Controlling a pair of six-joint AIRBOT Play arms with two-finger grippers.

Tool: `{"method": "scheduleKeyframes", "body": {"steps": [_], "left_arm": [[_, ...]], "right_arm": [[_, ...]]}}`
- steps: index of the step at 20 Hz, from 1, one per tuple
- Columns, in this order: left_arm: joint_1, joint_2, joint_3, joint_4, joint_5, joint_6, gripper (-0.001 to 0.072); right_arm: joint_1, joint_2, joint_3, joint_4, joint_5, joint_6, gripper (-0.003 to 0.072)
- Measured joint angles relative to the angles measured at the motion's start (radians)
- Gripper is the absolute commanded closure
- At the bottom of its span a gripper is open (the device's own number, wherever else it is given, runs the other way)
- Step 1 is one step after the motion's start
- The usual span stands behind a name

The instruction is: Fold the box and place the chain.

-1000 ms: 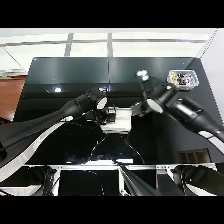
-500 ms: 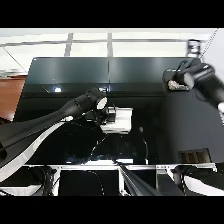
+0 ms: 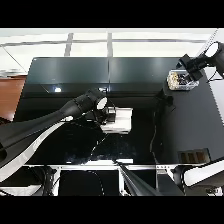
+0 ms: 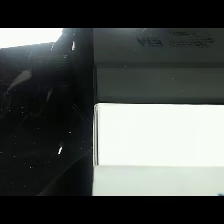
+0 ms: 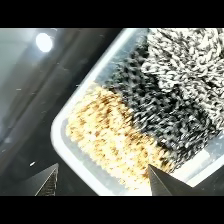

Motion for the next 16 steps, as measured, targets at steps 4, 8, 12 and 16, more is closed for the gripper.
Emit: {"method": "scheduleKeyframes", "body": {"steps": [4,8,12,16], "left_arm": [[0.0,0.0,0.0,0.0,0.0,0.0,0.0683],[0.0,0.0,0.0,0.0,0.0,0.0,0.0683],[0.0,0.0,0.0,0.0,0.0,0.0,0.0683],[0.0,0.0,0.0,0.0,0.0,0.0,0.0683]], "right_arm": [[-0.011,-0.063,0.029,0.029,0.044,-0.004,0.0158],[-0.015,-0.093,0.036,0.038,0.037,-0.003,0.0158],[-0.015,-0.12,0.039,0.052,0.012,-0.008,0.0168],[-0.016,-0.14,0.04,0.084,-0.01,-0.053,0.0666]]}}
